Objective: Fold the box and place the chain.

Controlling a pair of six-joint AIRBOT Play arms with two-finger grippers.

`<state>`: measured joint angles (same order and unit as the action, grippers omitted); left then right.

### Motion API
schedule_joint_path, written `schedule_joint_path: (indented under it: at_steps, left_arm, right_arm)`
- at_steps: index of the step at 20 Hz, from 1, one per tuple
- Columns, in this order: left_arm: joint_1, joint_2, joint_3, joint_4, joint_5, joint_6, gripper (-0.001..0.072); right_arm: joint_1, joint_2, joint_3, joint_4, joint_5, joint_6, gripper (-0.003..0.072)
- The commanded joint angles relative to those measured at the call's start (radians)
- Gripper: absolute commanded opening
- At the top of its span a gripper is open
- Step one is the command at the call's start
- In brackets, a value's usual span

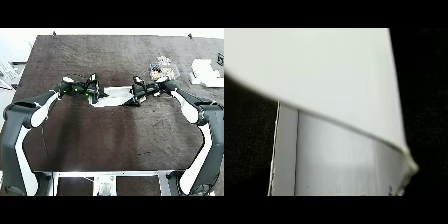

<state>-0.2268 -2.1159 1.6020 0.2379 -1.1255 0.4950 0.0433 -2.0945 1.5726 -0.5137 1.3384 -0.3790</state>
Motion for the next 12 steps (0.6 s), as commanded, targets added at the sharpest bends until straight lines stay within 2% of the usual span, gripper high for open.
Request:
schedule_joint_path:
  at_steps: [1, 4, 5, 12]
  left_arm:
    - [-0.001, 0.000, 0.000, 0.000, -0.001, 0.000, 0.0022]
    - [-0.001, 0.000, 0.000, 0.000, -0.001, 0.000, 0.0022]
    - [-0.001, 0.000, 0.000, 0.000, -0.001, 0.000, 0.0022]
    - [-0.001, 0.000, 0.000, 0.000, -0.001, 0.000, 0.0022]
  right_arm:
    - [0.000, 0.000, 0.001, 0.000, -0.002, 0.005, 0.0567]
    - [0.003, 0.000, 0.005, -0.018, -0.002, 0.008, 0.0534]
    - [0.005, 0.000, 0.005, -0.026, -0.002, 0.008, 0.0483]
    - [0.007, -0.002, 0.005, -0.029, -0.002, -0.006, 0.0469]
